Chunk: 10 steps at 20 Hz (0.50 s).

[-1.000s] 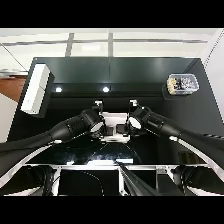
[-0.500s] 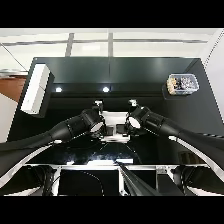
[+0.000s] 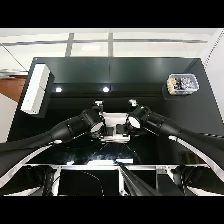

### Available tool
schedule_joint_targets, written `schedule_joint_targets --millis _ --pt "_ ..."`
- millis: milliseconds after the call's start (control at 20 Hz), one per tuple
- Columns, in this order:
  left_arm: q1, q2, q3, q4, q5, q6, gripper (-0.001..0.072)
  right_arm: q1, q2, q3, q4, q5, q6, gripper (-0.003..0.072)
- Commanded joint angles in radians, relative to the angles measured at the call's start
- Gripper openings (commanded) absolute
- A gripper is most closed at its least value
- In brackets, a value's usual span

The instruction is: Fold the box and place the chain.

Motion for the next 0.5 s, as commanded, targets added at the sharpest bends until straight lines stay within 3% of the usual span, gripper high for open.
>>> schedule_joint_targets --millis 0,250,300,450 --pt "0.001 0.000 0.000 0.000 0.000 -0.001 0.0033 0.001 0.002 0.013 -0.006 0.010 -0.008 0.0244" --pt "0.001 0.000 0.000 0.000 0.000 0.000 0.0033 0.001 0.002 0.015 -0.009 0.010 -0.008 0.0241" --pt "0.001 0.000 0.000 0.000 0.000 -0.001 0.0033 0.001 0.002 0.015 -0.009 0.010 -0.013 0.0072" --pt "0.001 0.000 0.000 0.000 0.000 -0.001 0.0032 0.001 0.001 0.014 -0.008 0.009 -0.015 0.0041"
